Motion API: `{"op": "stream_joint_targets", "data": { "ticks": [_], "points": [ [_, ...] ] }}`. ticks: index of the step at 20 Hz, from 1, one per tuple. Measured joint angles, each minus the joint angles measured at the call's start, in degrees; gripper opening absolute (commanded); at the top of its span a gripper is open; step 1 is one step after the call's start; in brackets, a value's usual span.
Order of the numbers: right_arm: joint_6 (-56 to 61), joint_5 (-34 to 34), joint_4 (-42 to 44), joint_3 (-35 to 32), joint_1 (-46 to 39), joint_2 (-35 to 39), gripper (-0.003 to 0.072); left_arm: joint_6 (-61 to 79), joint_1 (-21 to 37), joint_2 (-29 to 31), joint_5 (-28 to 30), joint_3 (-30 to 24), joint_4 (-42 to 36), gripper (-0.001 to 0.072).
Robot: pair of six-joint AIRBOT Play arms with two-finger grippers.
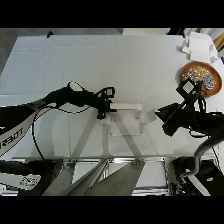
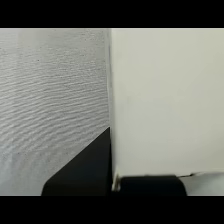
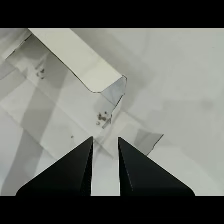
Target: Fold the box and place the chain.
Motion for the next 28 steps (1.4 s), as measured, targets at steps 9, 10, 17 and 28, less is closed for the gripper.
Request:
{"op": "stream_joint_targets", "data": {
  "ticks": [9, 10, 17, 28],
  "points": [
    [-5.86, 1.6, 0.17, 0.0, 0.0, -0.37, 0.0015, 0.33, -0.02, 0.0, 0.35, 0.02, 0.37, 0.0011],
    [-7.8, 2.19, 0.2, 0.0, 0.0, -0.55, 0.0013, 0.33, -0.02, 0.0, 0.37, 0.02, 0.39, 0.0011],
    [-24.76, 3.32, 6.54, -4.26, 1.07, -9.05, 0.0452, 0.33, -0.02, 0.0, 0.39, 0.02, 0.44, 0.0011],
    [-35.08, -9.16, -0.72, -9.49, 11.72, -20.52, 0.0654, 0.35, -0.02, 0.0, 0.42, 0.02, 0.44, 0.0011]
  ]
}}
